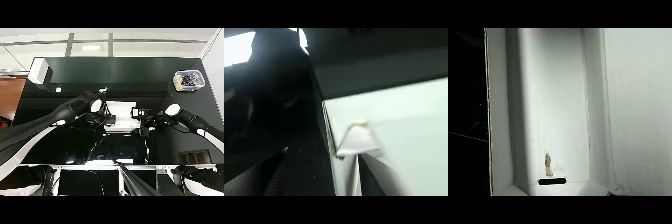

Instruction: Fold the box and place the chain.

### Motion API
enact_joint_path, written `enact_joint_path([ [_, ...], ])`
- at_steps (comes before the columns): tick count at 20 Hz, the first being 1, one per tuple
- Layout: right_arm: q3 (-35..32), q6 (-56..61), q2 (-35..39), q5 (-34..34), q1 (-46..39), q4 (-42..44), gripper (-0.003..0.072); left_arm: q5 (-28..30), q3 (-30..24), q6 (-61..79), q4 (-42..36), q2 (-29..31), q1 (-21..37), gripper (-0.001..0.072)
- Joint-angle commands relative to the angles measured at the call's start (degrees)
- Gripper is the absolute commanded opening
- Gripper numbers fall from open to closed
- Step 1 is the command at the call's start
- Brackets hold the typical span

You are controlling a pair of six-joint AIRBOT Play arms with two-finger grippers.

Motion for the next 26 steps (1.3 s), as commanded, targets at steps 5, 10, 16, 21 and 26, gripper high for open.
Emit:
enact_joint_path([
  [5,0.0,0.04,-0.04,-0.2,0.07,0.13,0.0191,-3.26,3.72,-4.72,1.88,-3.74,-1.92,0.0481],
  [10,0.0,0.04,-0.04,-0.2,0.07,0.13,0.0191,-1.62,3.78,-8.98,2.05,-3.85,-2.1,0.0481],
  [16,0.0,0.04,-0.04,-0.2,0.07,0.13,0.0191,-1.18,3.82,-8.74,1.84,-3.85,-2.51,0.0023],
  [21,0.0,0.04,-0.04,-0.2,0.07,0.15,0.0191,-1.22,3.82,-8.79,1.86,-3.85,-2.69,0.0352],
  [26,0.0,0.04,-0.04,-0.17,0.07,0.13,0.019,-1.55,3.82,-10.45,2.34,-3.85,-2.64,0.0472],
])
